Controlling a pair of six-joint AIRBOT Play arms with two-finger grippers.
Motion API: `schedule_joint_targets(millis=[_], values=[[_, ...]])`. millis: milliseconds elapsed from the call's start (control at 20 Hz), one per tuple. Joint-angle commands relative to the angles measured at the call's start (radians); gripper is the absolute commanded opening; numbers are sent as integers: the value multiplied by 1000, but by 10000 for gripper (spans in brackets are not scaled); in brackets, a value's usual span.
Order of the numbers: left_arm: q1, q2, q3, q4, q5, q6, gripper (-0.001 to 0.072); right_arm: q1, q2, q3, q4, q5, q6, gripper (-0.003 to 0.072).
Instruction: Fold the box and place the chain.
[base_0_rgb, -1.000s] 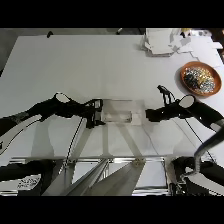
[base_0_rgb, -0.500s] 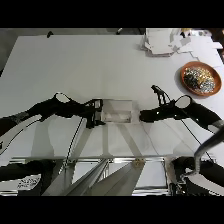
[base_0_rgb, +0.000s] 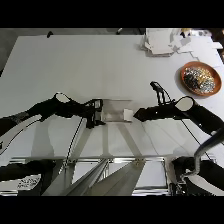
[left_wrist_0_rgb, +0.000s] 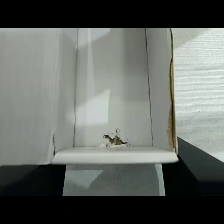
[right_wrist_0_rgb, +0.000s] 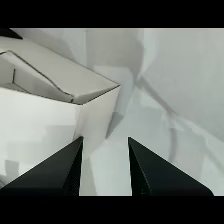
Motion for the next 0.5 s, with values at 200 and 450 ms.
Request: schedule_joint_targets(millis=[200, 450], values=[[0, 1, -1, 0, 0, 0, 204, 64, 10, 0, -17, -44, 22, 326], [0, 1, -1, 0, 0, 0, 204, 64, 53, 1, -69, -47, 141, 325]])
